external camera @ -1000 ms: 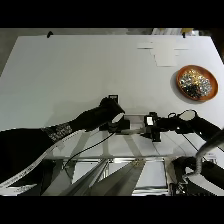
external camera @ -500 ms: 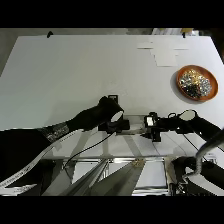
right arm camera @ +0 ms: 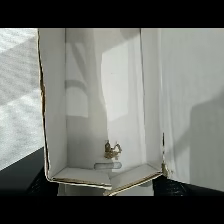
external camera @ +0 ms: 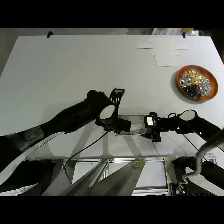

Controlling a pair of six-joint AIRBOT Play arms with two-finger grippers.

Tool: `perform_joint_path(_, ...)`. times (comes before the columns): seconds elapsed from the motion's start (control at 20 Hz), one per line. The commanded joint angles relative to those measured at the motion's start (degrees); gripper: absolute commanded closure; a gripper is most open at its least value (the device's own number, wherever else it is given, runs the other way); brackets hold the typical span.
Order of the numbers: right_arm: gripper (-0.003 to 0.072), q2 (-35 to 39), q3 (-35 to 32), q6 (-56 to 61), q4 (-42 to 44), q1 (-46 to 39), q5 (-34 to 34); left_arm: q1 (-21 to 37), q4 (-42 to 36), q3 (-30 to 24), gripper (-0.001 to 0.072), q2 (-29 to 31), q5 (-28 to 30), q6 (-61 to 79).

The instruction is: Fold the box and place the chain.

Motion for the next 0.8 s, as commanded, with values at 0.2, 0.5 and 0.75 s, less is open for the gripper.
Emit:
perform_joint_path(0.2, 0.0304, 0.04, 0.00, -0.02, 0.02, -0.02, 0.00, 0.42, -0.61, -1.14, 0.0553, 9.99, -11.02, 25.59)
perform_joint_path(0.5, 0.0305, 0.04, 0.00, -0.02, 0.02, -0.02, 0.02, 1.92, -2.08, -11.32, 0.0013, 13.68, 1.49, 57.27)
perform_joint_path(0.75, 0.0304, 0.04, 0.00, 0.00, 0.02, -0.02, 0.02, 10.99, -12.33, -21.35, 0.0013, 13.03, 12.13, 86.29)
